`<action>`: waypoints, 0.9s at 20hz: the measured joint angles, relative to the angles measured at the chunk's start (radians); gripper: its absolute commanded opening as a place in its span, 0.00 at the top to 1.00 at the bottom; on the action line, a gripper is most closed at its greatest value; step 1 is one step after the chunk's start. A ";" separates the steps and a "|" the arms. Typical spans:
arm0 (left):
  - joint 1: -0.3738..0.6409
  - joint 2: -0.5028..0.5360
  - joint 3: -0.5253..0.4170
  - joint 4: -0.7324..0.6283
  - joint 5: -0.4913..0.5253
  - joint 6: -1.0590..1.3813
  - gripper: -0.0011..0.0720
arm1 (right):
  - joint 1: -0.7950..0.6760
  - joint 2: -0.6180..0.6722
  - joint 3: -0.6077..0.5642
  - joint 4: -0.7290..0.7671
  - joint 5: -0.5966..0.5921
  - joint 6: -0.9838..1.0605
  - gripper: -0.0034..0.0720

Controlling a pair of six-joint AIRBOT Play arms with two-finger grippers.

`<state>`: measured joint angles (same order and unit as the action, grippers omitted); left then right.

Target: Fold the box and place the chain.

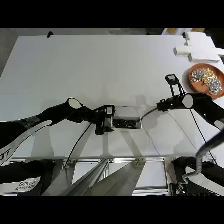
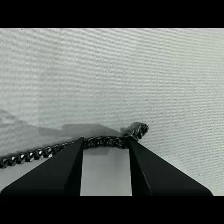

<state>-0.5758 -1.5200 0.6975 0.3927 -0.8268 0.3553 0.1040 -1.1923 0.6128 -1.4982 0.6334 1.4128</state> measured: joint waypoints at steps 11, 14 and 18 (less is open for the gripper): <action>0.000 0.000 0.000 0.000 0.000 0.000 0.94 | 0.000 0.000 0.000 -0.086 -0.008 0.066 0.64; 0.000 0.000 0.000 0.000 0.000 0.000 0.94 | 0.000 0.000 0.000 -0.100 -0.008 0.076 0.67; 0.000 0.000 0.000 0.000 0.000 0.000 0.94 | 0.000 0.000 0.000 -0.131 -0.008 0.107 0.67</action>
